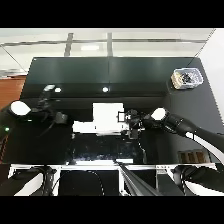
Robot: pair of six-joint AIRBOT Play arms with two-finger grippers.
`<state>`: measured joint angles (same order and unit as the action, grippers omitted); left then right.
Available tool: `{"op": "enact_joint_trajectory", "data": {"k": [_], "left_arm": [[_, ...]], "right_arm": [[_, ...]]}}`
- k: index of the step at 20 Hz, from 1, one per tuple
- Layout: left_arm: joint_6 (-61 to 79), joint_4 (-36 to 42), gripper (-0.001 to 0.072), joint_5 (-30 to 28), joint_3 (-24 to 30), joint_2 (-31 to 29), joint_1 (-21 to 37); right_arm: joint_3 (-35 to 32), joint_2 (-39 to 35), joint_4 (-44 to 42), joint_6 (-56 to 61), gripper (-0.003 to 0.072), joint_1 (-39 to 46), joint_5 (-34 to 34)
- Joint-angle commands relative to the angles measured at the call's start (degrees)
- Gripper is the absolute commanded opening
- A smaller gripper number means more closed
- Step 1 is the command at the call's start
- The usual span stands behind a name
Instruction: Fold the box and place the chain.
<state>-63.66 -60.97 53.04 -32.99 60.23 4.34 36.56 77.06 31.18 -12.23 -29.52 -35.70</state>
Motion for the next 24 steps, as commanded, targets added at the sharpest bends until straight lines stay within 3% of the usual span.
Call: {"op": "enact_joint_trajectory", "data": {"k": [1, 4, 7, 11, 14, 15, 16, 17, 18, 24], "left_arm": [[-6.99, 12.31, 0.0027, 10.38, 3.21, 4.13, 14.21], [-0.11, 19.98, 0.0026, 16.09, 3.98, 11.47, 13.62], [1.92, 24.92, 0.0026, 14.38, 3.89, 16.09, 5.86], [4.39, 25.70, 0.0027, 12.76, 1.16, 20.02, -4.90], [8.00, 25.68, 0.0034, 14.25, -2.08, 20.13, -7.19], [8.22, 25.51, 0.0109, 15.39, -3.02, 20.13, -6.93], [8.66, 25.40, 0.0277, 16.72, -3.82, 20.13, -6.56], [9.07, 25.40, 0.0498, 18.29, -4.59, 20.13, -6.08], [9.09, 25.40, 0.0582, 19.63, -5.22, 20.13, -5.53], [9.03, 30.03, 0.0582, 21.77, -7.52, 20.13, -5.20]], "right_arm": [[-0.02, 0.04, 0.00, -0.02, 0.0461, -0.02, -0.04], [-0.02, 0.04, 0.00, -0.02, 0.0461, -0.02, -0.04], [-0.02, 0.04, 0.00, -0.02, 0.0461, -0.02, -0.04], [-0.02, 0.04, 0.00, -0.02, 0.0461, -0.02, -0.04], [-0.02, 0.04, 0.02, -0.02, 0.0461, -0.02, -0.04], [-0.02, 0.04, 0.02, -0.02, 0.0461, -0.02, -0.04], [-0.02, 0.04, 0.00, -0.02, 0.0461, -0.02, -0.04], [-0.02, 0.04, 0.02, -0.02, 0.0461, -0.02, -0.04], [-0.02, 0.04, 0.00, 0.00, 0.0462, -0.02, -0.04], [-0.02, 0.04, 0.02, -0.02, 0.0462, -0.02, -0.04]]}}
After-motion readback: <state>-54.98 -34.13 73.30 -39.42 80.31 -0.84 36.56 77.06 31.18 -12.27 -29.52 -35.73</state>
